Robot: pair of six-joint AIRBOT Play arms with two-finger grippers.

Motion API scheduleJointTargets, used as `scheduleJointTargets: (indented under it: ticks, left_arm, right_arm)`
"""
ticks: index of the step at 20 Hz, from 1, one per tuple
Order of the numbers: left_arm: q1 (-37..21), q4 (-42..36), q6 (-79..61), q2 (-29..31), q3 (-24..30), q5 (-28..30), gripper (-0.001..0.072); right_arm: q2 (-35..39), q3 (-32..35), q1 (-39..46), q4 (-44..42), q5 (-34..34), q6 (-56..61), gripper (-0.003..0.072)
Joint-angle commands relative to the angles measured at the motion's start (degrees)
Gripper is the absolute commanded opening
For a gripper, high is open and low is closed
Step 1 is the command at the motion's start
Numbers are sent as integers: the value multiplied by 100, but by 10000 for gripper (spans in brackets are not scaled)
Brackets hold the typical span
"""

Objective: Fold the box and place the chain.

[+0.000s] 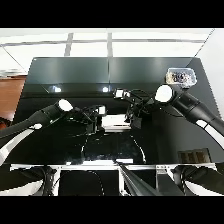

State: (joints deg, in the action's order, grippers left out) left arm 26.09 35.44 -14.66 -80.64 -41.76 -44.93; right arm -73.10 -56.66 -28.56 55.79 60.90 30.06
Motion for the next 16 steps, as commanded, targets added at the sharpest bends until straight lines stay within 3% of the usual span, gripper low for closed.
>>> scheduleJointTargets:
  ticks: [1, 16]
  left_arm:
    - [-2, 7, -15, -4, 0, -13, 486]
    - [0, 7, -13, -4, 0, -13, 485]
  right_arm:
    - [2, 2, -52, 164, -101, 127, 201]
    - [-44, 15, -157, 125, -72, 251, 205]
